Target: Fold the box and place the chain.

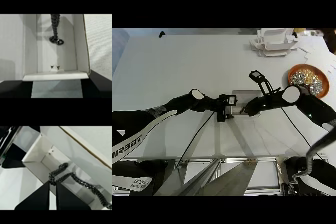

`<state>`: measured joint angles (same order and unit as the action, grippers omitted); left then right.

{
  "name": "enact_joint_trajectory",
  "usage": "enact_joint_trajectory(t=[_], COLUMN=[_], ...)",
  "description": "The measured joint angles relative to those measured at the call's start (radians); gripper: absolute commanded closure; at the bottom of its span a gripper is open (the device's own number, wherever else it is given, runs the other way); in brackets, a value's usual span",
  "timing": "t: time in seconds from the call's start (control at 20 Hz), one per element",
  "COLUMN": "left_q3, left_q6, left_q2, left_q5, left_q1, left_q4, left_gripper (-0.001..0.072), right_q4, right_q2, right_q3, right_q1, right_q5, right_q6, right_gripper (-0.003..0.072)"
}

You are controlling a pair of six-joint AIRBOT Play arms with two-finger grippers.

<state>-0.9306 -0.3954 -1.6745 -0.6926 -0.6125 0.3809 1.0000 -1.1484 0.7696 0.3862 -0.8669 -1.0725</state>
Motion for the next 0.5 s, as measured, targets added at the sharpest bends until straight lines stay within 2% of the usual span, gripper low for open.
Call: enact_joint_trajectory(t=[0.05,0.1,0.15,0.35,0.45,0.5], left_q3=[0.0,0.0,0.0,0.0,0.0,0.0], left_q6=[0.0,0.0,0.0,0.0,0.0,0.0], left_q2=[0.0,0.0,0.0,0.0,0.0,0.0], left_q5=[0.0,0.0,0.0,0.0,0.0,0.0], left_q1=[0.0,0.0,0.0,0.0,0.0,0.0], left_q4=[0.0,0.0,0.0,0.0,0.0,0.0], left_gripper=[0.0627,0.0627,0.0627,0.0627,0.0627,0.0627], right_q4=[0.002,0.005,0.007,0.046,0.073,0.085], right_q2=[-0.002,-0.003,-0.003,-0.002,0.01,0.021], right_q3=[-0.001,-0.001,0.001,0.055,0.101,0.12], right_q1=[0.0,0.0,0.0,-0.026,-0.055,-0.075], right_q5=[0.003,0.002,-0.003,-0.089,-0.145,-0.164], right_q6=[0.0,0.0,0.0,0.001,0.0,0.0], right_gripper=[0.0581,0.0453,0.0383,0.0403,0.0485,0.0487])
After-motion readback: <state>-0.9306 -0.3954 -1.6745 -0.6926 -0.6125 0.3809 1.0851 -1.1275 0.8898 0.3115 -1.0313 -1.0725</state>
